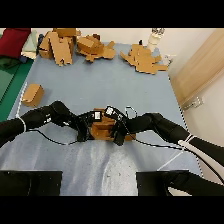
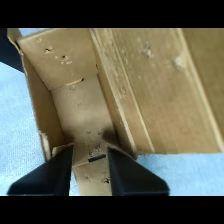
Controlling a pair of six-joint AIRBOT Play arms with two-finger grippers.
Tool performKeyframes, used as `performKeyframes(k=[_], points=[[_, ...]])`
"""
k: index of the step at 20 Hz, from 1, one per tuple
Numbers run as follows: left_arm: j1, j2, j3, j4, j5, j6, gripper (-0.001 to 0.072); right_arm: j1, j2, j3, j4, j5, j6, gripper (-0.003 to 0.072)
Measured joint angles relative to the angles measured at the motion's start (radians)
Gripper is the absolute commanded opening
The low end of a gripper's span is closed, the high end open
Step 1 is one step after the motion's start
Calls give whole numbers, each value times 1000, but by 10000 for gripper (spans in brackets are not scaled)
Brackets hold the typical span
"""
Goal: Fold the box.
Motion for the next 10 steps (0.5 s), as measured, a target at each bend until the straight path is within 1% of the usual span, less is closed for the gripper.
performKeyframes(k=[2, 4, 9, 10], points=[[0, 0, 0, 0, 0, 0, 318, 0, -1, 0, 12, -1, -5, 367], [0, 0, 0, 0, -1, 0, 318, 0, -1, 0, 21, -3, -10, 426], [0, 0, 0, 0, -1, 0, 318, 0, -1, 0, 29, -19, -11, 422], [0, 0, 0, 0, -1, 0, 318, 0, -1, 0, 29, -20, -11, 388]])
